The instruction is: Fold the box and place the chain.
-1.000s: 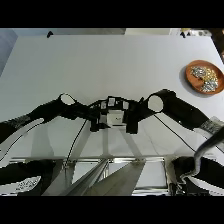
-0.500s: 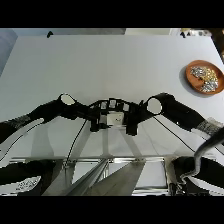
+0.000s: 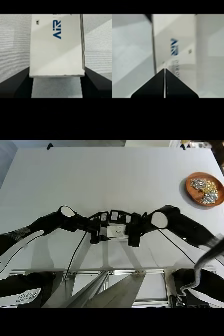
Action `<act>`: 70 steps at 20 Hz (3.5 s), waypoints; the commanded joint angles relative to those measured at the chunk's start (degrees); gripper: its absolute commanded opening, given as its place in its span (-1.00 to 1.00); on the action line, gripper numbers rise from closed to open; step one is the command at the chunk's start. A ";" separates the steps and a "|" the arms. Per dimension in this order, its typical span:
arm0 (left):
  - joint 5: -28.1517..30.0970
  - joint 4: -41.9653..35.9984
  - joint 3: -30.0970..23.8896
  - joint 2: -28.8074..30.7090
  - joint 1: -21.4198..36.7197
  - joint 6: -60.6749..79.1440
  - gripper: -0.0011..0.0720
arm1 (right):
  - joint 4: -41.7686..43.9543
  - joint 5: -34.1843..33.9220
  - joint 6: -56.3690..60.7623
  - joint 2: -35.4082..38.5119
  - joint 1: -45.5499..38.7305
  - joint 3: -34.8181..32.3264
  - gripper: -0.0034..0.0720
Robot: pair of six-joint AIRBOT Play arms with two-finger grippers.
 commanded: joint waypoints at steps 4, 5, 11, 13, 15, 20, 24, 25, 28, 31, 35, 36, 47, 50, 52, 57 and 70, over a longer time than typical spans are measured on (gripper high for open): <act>0.09 0.09 0.00 0.02 0.04 0.22 -0.22 | -11.47 8.13 20.46 12.09 -0.02 0.02 -0.85; 0.09 0.09 0.00 0.02 0.04 0.22 -0.22 | -13.70 12.07 25.22 13.03 -0.02 0.02 -0.85; 0.09 0.09 0.00 0.02 0.04 0.22 -0.22 | -22.16 30.47 42.18 13.88 -3.48 -0.04 -0.85; 0.09 0.09 0.00 0.04 0.04 0.22 -0.22 | -22.25 33.92 47.74 13.88 -7.54 -0.22 -0.85; 0.09 0.09 0.00 0.02 0.07 0.22 -0.22 | -23.56 39.04 47.34 14.08 -12.85 -1.22 -0.85; -0.11 0.09 0.00 0.02 0.07 0.22 -0.22 | -24.79 31.82 44.74 16.28 -23.17 -2.49 -0.85; -0.35 0.09 0.00 0.02 0.07 0.22 -0.22 | -24.90 29.83 44.98 16.26 -25.07 -2.49 -0.85; -0.35 0.09 0.00 0.02 0.07 0.22 -0.22 | -24.94 29.38 44.96 16.26 -25.38 -2.49 -0.85; -0.42 0.09 0.00 0.02 0.04 0.22 -0.22 | -25.07 28.24 44.98 16.26 -26.18 -2.49 -0.85; -0.61 0.09 0.00 0.04 0.04 0.22 -0.22 | -24.85 28.39 46.23 16.26 -26.18 -2.49 -0.85; -0.59 0.09 0.00 0.02 0.04 0.22 -0.22 | -24.87 28.41 46.71 16.26 -26.18 -2.49 -0.85; -0.59 0.09 0.00 0.02 0.04 0.22 -0.22 | -24.87 28.41 46.71 16.26 -26.18 -2.49 -0.85; -4.35 0.04 0.00 0.11 0.07 -0.52 -0.26 | -24.87 28.41 46.71 16.28 -26.18 -2.49 -0.85; -6.54 0.07 0.02 1.77 0.22 -6.34 -0.96 | -24.87 28.41 46.71 16.28 -26.18 -2.49 -0.85; -5.16 0.11 0.02 4.39 0.24 -11.80 -0.96 | -24.87 28.41 46.71 16.28 -26.18 -2.49 -0.85; 3.23 7.10 0.02 15.72 0.33 -25.05 -0.96 | -24.87 28.41 46.71 16.28 -26.18 -2.49 -0.85; 2.45 37.68 0.02 48.43 33.86 -66.90 -0.96 | -24.85 28.41 46.71 16.26 -26.18 -2.49 -0.85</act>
